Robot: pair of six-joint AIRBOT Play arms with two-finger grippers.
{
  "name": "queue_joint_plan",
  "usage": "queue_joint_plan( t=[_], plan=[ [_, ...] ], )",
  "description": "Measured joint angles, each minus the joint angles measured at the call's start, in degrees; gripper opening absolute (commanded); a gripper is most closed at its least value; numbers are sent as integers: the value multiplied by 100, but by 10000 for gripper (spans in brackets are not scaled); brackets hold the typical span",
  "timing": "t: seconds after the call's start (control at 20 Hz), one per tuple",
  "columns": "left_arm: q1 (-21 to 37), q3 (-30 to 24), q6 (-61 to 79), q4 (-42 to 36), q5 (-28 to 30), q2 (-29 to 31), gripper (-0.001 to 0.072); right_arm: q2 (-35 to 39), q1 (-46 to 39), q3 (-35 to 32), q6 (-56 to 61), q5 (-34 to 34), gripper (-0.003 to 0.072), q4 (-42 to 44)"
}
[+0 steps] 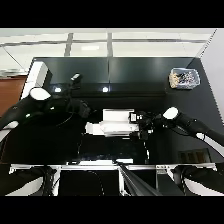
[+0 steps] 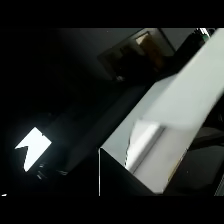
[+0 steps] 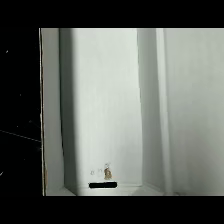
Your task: Fold the box and place the chain.
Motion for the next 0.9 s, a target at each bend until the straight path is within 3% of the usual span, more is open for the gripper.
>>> queue_joint_plan(
  t=[0.15,0.2,0.25,0.3,0.45,0.65,0.9],
  plan=[
    [260,-448,750,90,-208,507,31,0,0,0,0,-2,229,2],
    [273,-535,1239,127,-369,590,178,0,0,0,-2,0,229,0],
    [249,-601,1790,149,-472,647,596,0,0,0,-2,0,229,2],
    [179,-649,2413,190,-503,693,713,0,0,0,0,-2,229,2],
    [-247,-728,3626,444,-74,754,711,0,0,0,0,-2,229,2],
    [-833,-734,4245,986,634,610,710,0,0,0,0,0,229,2],
    [-1272,-734,4465,920,898,306,669,0,0,0,0,-2,229,2]
  ],
)
